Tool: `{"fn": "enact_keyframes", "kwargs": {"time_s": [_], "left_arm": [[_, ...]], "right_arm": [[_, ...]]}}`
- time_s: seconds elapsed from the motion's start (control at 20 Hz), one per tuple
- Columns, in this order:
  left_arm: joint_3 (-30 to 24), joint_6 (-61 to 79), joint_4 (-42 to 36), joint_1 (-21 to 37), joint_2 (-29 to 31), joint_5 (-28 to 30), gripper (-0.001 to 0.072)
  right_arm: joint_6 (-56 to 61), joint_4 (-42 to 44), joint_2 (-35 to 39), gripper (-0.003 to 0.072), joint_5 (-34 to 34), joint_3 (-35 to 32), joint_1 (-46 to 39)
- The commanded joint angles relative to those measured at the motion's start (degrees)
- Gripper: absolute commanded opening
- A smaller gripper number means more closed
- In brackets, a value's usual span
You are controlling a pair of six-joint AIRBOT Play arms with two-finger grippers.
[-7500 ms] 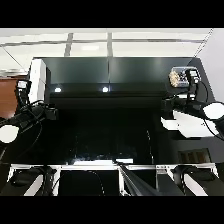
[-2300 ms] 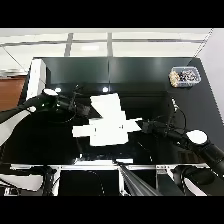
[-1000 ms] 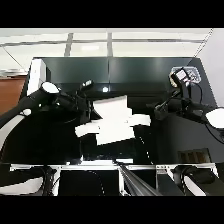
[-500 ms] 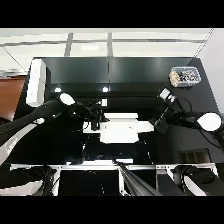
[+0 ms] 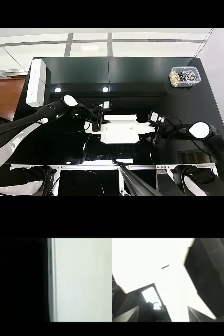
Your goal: Fold the box and place the chain.
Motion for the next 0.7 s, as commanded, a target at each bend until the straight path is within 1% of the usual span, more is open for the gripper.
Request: {"fn": "enact_keyframes", "kwargs": {"time_s": [0.0,0.1,0.2,0.35,0.4,0.5,0.55,0.6,0.65], "left_arm": [[0.02,-0.07,0.26,-0.04,-0.24,0.2,0.0028],[0.02,-0.07,0.26,-0.04,-0.24,0.2,0.0028],[0.02,-0.07,0.26,-0.04,-0.24,0.2,0.0028],[0.02,-0.07,0.26,-0.07,-0.24,0.22,0.0028],[0.02,-0.07,0.26,-0.07,-0.24,0.22,0.0028],[0.02,-0.07,0.26,-0.07,-0.24,0.2,0.0028],[0.02,-0.07,0.26,-0.07,-0.24,0.2,0.0028],[0.02,-0.07,0.26,-0.07,-0.24,0.2,0.0028],[0.02,-0.07,0.26,-0.07,-0.24,0.2,0.0028]], "right_arm": [[-4.42,2.82,-1.16,0.0714,-0.94,-1.77,4.44],[-4.42,2.78,-2.93,0.0713,-5.73,-1.77,9.4],[-4.42,3.02,-5.35,0.0714,-11.93,-1.77,13.46],[-4.52,7.72,-7.93,0.0713,-18.01,-1.66,16.22],[-4.68,8.44,-8.02,0.0713,-17.99,-1.55,16.61],[-4.85,8.35,-7.98,0.0713,-15.52,-0.22,16.98],[-5.38,6.95,-8.0,0.0713,-13.16,0.96,16.96],[-5.38,3.45,-8.0,0.0714,-11.61,2.23,16.81],[-5.25,1.2,-8.0,0.0713,-11.47,3.23,16.81]]}}
